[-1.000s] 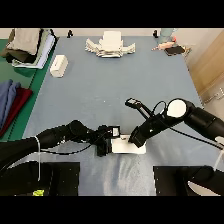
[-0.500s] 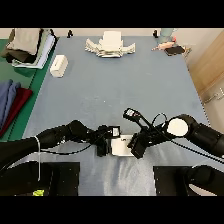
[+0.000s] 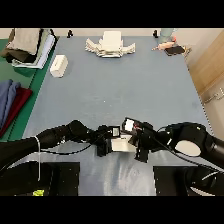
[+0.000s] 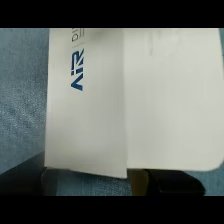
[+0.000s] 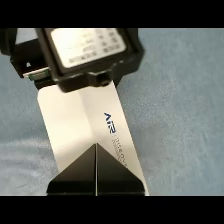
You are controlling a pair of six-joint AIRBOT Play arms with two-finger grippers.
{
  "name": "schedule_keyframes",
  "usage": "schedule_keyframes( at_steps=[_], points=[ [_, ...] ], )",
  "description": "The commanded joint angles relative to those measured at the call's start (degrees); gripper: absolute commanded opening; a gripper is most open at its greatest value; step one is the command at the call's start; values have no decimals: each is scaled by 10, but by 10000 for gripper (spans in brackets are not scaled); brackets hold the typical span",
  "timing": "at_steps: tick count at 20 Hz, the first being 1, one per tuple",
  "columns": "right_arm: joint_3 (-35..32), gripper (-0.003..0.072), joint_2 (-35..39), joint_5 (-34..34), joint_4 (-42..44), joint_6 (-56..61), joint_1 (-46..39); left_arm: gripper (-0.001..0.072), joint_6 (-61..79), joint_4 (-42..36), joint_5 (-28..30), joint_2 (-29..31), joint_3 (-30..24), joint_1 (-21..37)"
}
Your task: Fold the box.
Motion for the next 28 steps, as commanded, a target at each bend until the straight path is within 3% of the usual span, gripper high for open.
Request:
schedule_keyframes(
  at_steps=[1, 5, 8, 9, 15, 16, 17, 19, 28],
  points=[
    [-21, 2, 10, -36, -127, 71, 89, 520, 0, 0, 0, 0, 0, 0],
    [-42, 13, 10, -56, -205, 119, 151, 520, 0, 0, 0, 0, 0, 0],
    [-35, 389, 10, -60, -224, 119, 150, 520, 0, 0, 0, 0, 0, 0],
    [-36, 411, 9, -60, -234, 119, 150, 520, 0, 0, 0, 0, 0, 0],
    [-35, 412, -29, -62, -261, 118, 146, 520, 0, 0, 0, 0, 0, 0],
    [-35, 433, -36, -66, -257, 118, 146, 520, 0, 0, 0, 0, 0, 0],
    [-35, 528, -41, -68, -256, 116, 146, 520, 0, 0, 0, 0, 0, 0],
    [-36, 587, -45, -67, -256, 116, 146, 520, 0, 0, 0, 0, 0, 0],
    [-35, 581, -57, -68, -331, 116, 146, 520, 0, 0, 0, 0, 0, 0]
  ],
)
